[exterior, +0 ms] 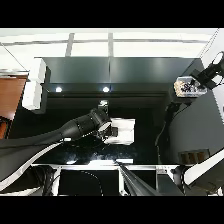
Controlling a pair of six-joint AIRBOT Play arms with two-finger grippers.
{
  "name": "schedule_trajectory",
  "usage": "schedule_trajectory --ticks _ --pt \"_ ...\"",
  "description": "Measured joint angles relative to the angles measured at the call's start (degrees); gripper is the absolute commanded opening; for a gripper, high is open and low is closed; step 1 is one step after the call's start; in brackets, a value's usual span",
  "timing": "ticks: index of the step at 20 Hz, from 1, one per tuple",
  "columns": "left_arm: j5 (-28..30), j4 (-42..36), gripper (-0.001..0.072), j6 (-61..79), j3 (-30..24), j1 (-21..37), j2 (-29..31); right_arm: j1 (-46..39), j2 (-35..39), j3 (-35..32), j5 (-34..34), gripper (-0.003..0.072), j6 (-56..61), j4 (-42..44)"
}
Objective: Fold the box and place the chain.
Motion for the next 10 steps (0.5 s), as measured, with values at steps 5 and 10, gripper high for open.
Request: schedule_trajectory --ticks 5,10 --pt "0.02 -0.04 0.0028 0.02 0.0 0.0 0.0 0.0 3.08 0.57 1.07 0.001 -6.82 0.33" --pt "0.04 -0.04 0.0028 0.02 0.0 0.0 0.0 0.24 11.69 0.74 5.4 0.0006 -17.46 2.21"
